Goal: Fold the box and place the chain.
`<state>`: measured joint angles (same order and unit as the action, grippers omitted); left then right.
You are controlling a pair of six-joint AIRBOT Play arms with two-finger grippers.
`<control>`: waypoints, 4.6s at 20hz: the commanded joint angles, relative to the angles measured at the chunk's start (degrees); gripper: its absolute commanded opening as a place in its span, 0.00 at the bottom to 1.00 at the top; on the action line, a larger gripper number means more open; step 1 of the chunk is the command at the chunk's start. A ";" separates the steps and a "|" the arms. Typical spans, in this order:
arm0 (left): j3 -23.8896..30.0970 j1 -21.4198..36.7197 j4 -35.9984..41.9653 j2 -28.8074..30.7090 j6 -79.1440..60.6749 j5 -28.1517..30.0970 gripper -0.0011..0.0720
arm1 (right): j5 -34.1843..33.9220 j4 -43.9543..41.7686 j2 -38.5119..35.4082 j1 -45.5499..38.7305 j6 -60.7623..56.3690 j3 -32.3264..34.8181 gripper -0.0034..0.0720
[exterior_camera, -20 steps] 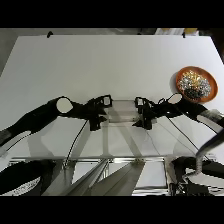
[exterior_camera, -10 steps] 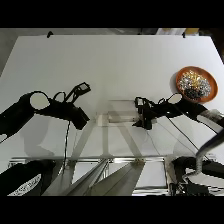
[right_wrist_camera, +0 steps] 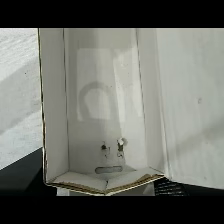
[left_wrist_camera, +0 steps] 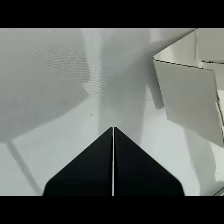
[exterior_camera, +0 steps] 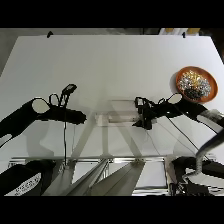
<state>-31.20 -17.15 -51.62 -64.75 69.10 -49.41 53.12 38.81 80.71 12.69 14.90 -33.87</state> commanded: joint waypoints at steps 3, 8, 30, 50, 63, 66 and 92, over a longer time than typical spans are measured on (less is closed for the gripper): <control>0.68 -1.86 4.33 -4.72 0.87 1.70 0.02 | 0.02 0.00 0.00 0.04 0.00 -0.07 0.57; 0.66 -3.02 13.46 -4.79 -3.56 2.49 0.02 | 0.02 0.00 0.00 0.04 0.00 -0.04 0.57; 0.63 -5.11 13.42 -6.62 -3.23 5.14 0.02 | 0.02 0.00 0.00 0.04 0.00 -0.04 0.57; -7.72 -11.98 13.46 -8.57 -1.49 3.32 0.13 | 0.02 0.00 0.00 0.04 0.00 -0.04 0.57; -9.46 -12.59 13.20 -8.33 -0.68 1.99 0.14 | 0.02 0.00 0.00 0.04 0.00 -0.04 0.57; -9.53 -12.37 13.20 -8.31 -0.68 2.01 0.15 | 0.02 0.00 0.00 0.04 0.00 -0.04 0.57; -12.15 -12.04 11.72 -9.01 -1.73 -0.17 0.32 | 0.02 0.00 0.00 0.04 0.00 -0.04 0.57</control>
<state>-43.00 -28.71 -38.92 -73.36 67.31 -49.56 53.15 38.81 80.71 12.69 14.92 -33.87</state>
